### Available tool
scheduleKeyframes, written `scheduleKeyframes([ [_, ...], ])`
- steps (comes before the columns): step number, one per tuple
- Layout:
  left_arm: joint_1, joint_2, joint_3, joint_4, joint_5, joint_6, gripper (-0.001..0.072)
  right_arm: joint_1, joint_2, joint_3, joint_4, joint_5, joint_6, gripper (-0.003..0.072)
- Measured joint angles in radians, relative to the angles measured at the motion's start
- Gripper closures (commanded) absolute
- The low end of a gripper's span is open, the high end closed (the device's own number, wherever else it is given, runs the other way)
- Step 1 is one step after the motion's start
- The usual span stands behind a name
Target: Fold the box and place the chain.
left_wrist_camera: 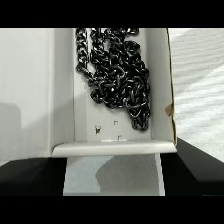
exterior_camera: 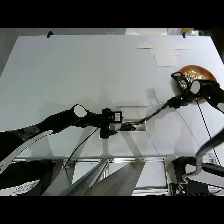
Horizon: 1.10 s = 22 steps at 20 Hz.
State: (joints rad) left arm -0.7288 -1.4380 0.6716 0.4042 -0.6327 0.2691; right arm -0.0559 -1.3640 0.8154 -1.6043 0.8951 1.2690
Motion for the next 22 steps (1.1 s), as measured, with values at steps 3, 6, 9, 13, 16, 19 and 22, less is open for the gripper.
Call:
scheduleKeyframes([
  [3,0.0,0.0,0.0,0.0,0.0,0.0,0.0576,0.0,-0.006,0.001,-0.006,0.0,-0.036,0.0487],
  [6,0.0,0.0,0.0,0.0,0.0,0.0,0.0576,0.0,0.003,-0.001,-0.007,-0.002,-0.077,0.0488],
  [9,0.0,0.0,0.0,0.0,0.0,0.0,0.0576,0.0,0.021,-0.001,-0.01,0.006,-0.13,0.0488],
  [13,0.0,0.0,0.0,0.0,0.0,0.0,0.0576,0.0,0.031,-0.001,-0.009,0.035,-0.228,0.049],
  [16,0.0,0.0,0.0,0.0,0.0,0.0,0.0576,0.0,0.035,-0.001,-0.002,0.039,-0.299,0.049],
  [19,0.0,0.0,0.0,0.0,0.0,0.0,0.0576,0.0,0.035,-0.001,0.026,0.016,-0.374,0.049],
  [22,0.0,0.0,0.0,0.0,0.0,0.0,0.0576,0.0,0.026,-0.001,0.047,-0.006,-0.429,0.049],
])
